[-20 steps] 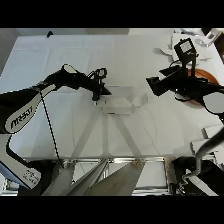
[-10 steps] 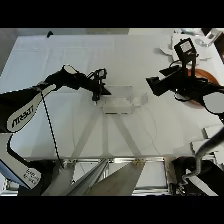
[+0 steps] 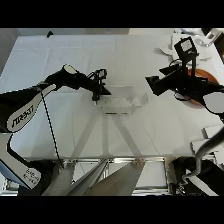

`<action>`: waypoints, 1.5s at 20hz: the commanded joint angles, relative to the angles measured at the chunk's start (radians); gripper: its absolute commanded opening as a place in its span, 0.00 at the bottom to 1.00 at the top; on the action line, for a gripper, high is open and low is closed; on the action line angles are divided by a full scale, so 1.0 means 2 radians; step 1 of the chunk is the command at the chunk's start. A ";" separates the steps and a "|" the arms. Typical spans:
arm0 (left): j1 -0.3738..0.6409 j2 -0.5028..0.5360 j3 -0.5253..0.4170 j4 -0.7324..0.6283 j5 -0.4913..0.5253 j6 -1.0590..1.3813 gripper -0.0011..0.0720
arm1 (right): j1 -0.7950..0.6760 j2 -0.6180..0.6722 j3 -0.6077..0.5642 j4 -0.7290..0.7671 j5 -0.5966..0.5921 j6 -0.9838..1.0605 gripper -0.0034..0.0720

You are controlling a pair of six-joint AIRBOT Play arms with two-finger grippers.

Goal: Fold the box and place the chain.

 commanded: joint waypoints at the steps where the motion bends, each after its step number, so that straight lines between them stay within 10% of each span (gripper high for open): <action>1: 0.000 0.000 0.000 0.002 0.000 0.000 0.03 | 0.028 0.001 0.028 0.001 0.056 -0.080 0.99; 10: 0.000 0.000 0.000 0.002 0.000 0.000 0.03 | 0.112 0.014 0.048 -0.001 0.193 -0.223 1.00; 21: 0.000 0.000 0.000 0.002 0.000 0.000 0.03 | 0.082 0.014 0.039 0.040 0.213 -0.202 1.00; 30: 0.000 0.000 0.000 0.002 0.000 0.000 0.03 | -0.051 -0.055 -0.056 0.206 0.166 -0.525 1.00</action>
